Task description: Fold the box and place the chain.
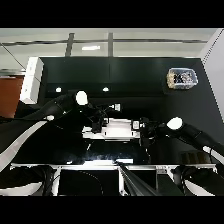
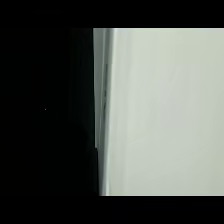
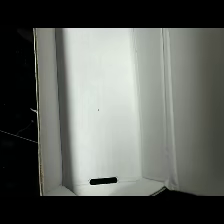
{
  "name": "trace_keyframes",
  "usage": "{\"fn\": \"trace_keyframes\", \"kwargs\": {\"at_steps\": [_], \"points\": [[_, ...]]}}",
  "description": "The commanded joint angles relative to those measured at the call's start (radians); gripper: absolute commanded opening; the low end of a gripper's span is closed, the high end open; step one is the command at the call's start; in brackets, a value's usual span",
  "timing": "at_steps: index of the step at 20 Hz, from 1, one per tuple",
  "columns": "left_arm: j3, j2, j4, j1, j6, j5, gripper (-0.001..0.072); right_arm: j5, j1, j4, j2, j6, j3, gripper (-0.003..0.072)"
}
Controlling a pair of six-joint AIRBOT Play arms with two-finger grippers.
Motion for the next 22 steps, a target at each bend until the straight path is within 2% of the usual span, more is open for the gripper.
{"fn": "trace_keyframes", "kwargs": {"at_steps": [1, 2, 3, 4, 5, 7, 8, 9, 12, 14, 16, 17, 18, 19, 20, 22], "points": [[0.0, 0.0, 0.0, 0.0, 0.0, -0.011, 0.003, -0.001, 0.0, 0.0, 0.0, 0.001, 0.0, 0.0533], [0.001, 0.001, 0.0, 0.0, 0.0, -0.011, 0.0054, -0.001, 0.0, 0.0, 0.0, 0.001, 0.0, 0.0533], [0.001, 0.001, 0.001, 0.0, 0.0, -0.013, 0.0201, -0.001, 0.0, 0.0, 0.0, 0.001, 0.0, 0.0533], [0.004, 0.001, 0.003, 0.0, 0.0, -0.027, 0.0388, -0.001, 0.0, 0.0, 0.0, 0.001, 0.0, 0.0533], [0.013, 0.001, 0.013, 0.002, -0.005, -0.048, 0.0449, -0.001, 0.0, 0.0, 0.0, 0.001, 0.0, 0.0533], [0.041, 0.001, 0.066, 0.002, -0.042, -0.11, 0.047, -0.001, 0.0, 0.0, 0.0, 0.001, 0.0, 0.0533], [0.055, 0.001, 0.097, 0.002, -0.066, -0.136, 0.0582, -0.001, 0.0, 0.0, 0.0, 0.001, 0.0, 0.0533], [0.067, 0.003, 0.119, 0.007, -0.106, -0.153, 0.0645, -0.001, 0.0, 0.0, 0.0, 0.001, 0.0, 0.0533], [0.076, 0.042, 0.148, 0.048, -0.241, -0.17, 0.0645, -0.001, 0.0, 0.0, 0.0, 0.001, 0.0, 0.0532], [0.076, 0.095, 0.217, 0.087, -0.364, -0.192, 0.0633, -0.001, 0.0, 0.0, 0.0, 0.001, 0.0, 0.0532], [0.075, 0.148, 0.246, 0.133, -0.475, -0.245, 0.0579, -0.001, 0.0, 0.0, 0.0, 0.001, 0.0, 0.0532], [0.075, 0.173, 0.24, 0.158, -0.529, -0.295, 0.0375, -0.001, 0.0, 0.0, 0.0, 0.001, 0.0, 0.0529], [0.075, 0.193, 0.216, 0.181, -0.554, -0.361, 0.0072, 0.0, 0.0, 0.0, 0.0, 0.0, 0.0, 0.0422], [0.072, 0.206, 0.17, 0.199, -0.551, -0.431, 0.0024, 0.003, 0.0, -0.002, 0.0, 0.0, 0.0, 0.0355], [0.058, 0.222, 0.109, 0.208, -0.552, -0.462, 0.0023, 0.003, 0.0, -0.007, 0.0, 0.0, 0.0, 0.0362], [-0.021, 0.282, -0.043, 0.204, -0.552, -0.419, 0.0023, 0.003, 0.0, -0.007, 0.0, 0.0, 0.0, 0.0362]]}}
